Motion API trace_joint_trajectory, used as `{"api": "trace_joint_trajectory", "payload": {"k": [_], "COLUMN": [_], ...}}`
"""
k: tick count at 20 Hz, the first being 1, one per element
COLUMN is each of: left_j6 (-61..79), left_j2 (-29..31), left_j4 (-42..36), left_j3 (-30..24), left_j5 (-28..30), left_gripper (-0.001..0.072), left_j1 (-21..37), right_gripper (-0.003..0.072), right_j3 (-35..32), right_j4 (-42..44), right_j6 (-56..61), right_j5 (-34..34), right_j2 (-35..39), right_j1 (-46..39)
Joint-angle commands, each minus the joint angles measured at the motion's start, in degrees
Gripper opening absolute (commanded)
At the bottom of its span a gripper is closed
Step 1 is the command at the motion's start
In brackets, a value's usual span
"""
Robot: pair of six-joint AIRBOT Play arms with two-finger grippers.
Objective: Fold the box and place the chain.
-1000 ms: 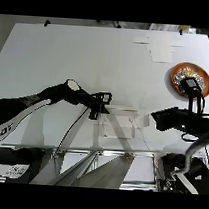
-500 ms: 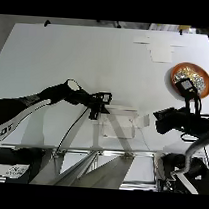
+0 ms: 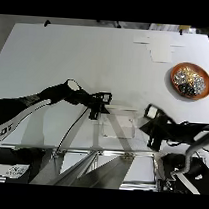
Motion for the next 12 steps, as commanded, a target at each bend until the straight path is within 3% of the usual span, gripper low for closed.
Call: {"api": "trace_joint_trajectory", "payload": {"k": [1, 4, 6, 7, 8, 9, 12], "left_j6": [-0.04, -0.04, -0.04, -0.04, -0.04, -0.04, -0.04], "left_j2": [-0.02, -0.02, -0.02, -0.02, -0.02, -0.02, -0.02], "left_j4": [0.02, 0.02, 0.02, 0.02, 0.02, 0.02, 0.02], "left_j3": [0.04, 0.04, 0.04, 0.04, 0.04, 0.04, 0.04], "left_j5": [0.00, -0.20, -0.17, -0.17, -0.17, -0.17, -0.20], "left_gripper": [0.0011, 0.0011, 0.0011, 0.0011, 0.0011, 0.0011, 0.0011], "left_j1": [-0.02, -0.02, -0.02, -0.02, -0.02, -0.02, -0.02], "right_gripper": [0.0017, 0.0017, 0.0041, 0.0246, 0.0523, 0.0637, 0.0648], "right_j3": [-3.10, -7.65, -10.03, -10.88, -11.85, -12.72, -14.16], "right_j4": [1.05, -6.56, -10.34, -10.27, -10.29, -10.36, -10.54], "right_j6": [-16.48, -19.98, -19.91, -19.89, -19.80, -19.32, -16.37], "right_j5": [-4.52, -15.06, -16.04, -16.15, -17.33, -19.61, -25.55], "right_j2": [-2.21, -0.15, 1.70, 1.84, 1.81, 1.81, 1.73], "right_j1": [3.98, 7.39, 10.36, 12.00, 13.99, 15.76, 20.59]}}
